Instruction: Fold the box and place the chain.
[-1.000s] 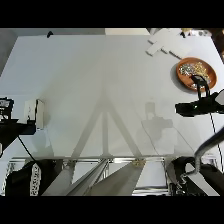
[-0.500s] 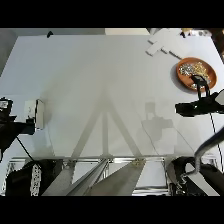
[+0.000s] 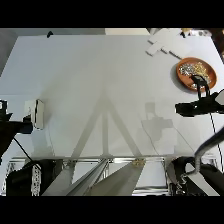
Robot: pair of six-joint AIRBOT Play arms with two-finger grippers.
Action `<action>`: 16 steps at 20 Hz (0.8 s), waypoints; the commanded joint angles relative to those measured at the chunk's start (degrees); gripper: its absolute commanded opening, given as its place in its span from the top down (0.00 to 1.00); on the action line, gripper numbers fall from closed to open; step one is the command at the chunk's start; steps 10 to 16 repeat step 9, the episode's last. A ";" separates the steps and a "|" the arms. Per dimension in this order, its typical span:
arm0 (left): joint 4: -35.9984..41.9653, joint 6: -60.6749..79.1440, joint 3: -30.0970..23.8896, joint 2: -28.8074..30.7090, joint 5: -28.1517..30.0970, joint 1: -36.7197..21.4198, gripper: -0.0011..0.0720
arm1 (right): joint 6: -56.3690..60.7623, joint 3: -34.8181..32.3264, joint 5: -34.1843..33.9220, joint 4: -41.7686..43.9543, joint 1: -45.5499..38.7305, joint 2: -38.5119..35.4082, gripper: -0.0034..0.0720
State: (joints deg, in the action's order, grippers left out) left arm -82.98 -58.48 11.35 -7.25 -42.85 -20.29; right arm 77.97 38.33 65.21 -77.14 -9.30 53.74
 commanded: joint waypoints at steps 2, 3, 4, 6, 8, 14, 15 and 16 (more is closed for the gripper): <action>0.09 -0.07 -0.02 0.39 0.22 0.04 0.04 | 0.00 0.07 0.02 -0.02 -0.04 0.02 0.93; 0.09 -0.07 -0.02 0.39 0.22 0.04 0.04 | 0.00 0.07 0.02 -0.02 -0.04 0.02 0.93; 0.15 -0.07 -0.02 0.39 0.22 0.04 0.04 | 0.00 0.07 0.02 0.00 -0.04 0.02 0.93; 0.48 -0.07 -0.02 0.39 0.22 0.04 0.04 | 0.00 0.07 0.02 0.00 -0.04 0.02 0.93; 1.25 -0.04 -0.02 0.39 0.22 0.04 0.04 | 0.00 0.07 0.02 0.00 -0.04 0.02 0.93; 1.33 -0.04 -0.02 0.39 0.22 0.04 0.04 | 0.00 0.07 0.02 0.00 -0.04 0.02 0.93; 1.33 -0.04 -0.02 0.39 0.22 0.04 0.04 | 0.00 0.07 0.02 0.00 -0.04 0.02 0.93; 1.33 -0.04 -0.02 0.39 0.22 0.04 0.04 | 0.00 0.07 0.02 0.00 -0.04 0.02 0.93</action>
